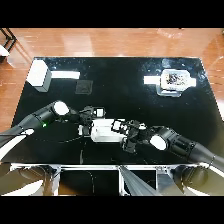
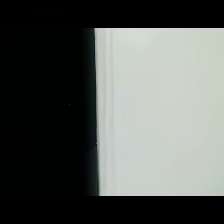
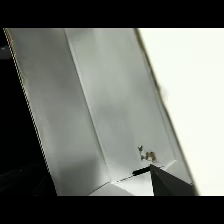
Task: Fold the box and place the chain.
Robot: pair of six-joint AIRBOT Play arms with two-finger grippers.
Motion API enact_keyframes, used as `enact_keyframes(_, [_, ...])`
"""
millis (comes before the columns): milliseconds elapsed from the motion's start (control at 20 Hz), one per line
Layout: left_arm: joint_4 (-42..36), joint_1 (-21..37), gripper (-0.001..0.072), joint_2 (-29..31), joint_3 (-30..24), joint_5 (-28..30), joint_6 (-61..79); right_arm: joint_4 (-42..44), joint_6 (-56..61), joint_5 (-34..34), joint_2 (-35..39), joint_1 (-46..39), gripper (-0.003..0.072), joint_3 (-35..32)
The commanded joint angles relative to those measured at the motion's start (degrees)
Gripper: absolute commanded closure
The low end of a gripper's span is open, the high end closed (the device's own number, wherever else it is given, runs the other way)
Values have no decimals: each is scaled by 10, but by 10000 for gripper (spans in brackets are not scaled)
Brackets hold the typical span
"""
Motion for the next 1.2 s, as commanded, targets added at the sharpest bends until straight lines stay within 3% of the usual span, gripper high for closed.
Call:
enact_keyframes(0, [0, 0, 683, 0, 1, 0, 0, -53, 4, -24, 4, 5, -4, 0])
enact_keyframes(500, [0, 0, 683, 0, 1, -6, 0, -74, 14, -53, 29, 5, -4, 2])
enact_keyframes(750, [0, 0, 683, 0, 1, -19, 0, -82, 75, -12, 29, -11, -4, 13])
enact_keyframes(1150, [0, 0, 683, 0, 1, -18, 0, -84, 101, -10, 29, -42, -5, 24])
